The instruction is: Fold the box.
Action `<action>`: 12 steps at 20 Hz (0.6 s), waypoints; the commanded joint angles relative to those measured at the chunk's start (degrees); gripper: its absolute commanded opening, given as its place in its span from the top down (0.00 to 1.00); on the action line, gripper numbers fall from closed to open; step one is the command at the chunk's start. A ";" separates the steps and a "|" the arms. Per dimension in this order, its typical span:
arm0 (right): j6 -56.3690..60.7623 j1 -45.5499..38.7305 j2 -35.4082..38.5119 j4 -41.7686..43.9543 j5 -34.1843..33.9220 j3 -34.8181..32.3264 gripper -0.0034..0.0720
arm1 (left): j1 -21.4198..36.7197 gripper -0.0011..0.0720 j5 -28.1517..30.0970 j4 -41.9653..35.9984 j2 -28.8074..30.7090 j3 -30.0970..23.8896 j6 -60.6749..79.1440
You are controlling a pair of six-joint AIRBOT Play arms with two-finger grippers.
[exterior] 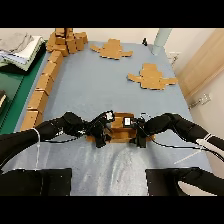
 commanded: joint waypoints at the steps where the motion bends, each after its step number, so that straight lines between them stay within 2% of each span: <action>1: 0.00 0.02 -0.02 0.02 0.02 -0.02 0.27 | -0.02 0.96 -0.07 4.28 0.63 0.07 -1.42; 5: 0.00 0.04 -0.02 0.02 0.02 -0.04 0.28 | 0.79 0.96 -0.94 17.59 5.86 0.04 -17.25; 7: 0.00 0.04 -0.02 0.02 0.04 -0.02 0.28 | 1.99 0.97 -1.90 28.33 10.25 0.04 -29.81; 10: 0.02 0.04 -0.02 0.02 0.02 -0.02 0.27 | 7.08 0.97 -2.93 47.08 17.92 0.04 -61.42; 12: 0.00 0.04 -0.02 0.02 0.02 -0.02 0.28 | 12.90 0.97 -8.81 54.45 20.44 0.04 -82.14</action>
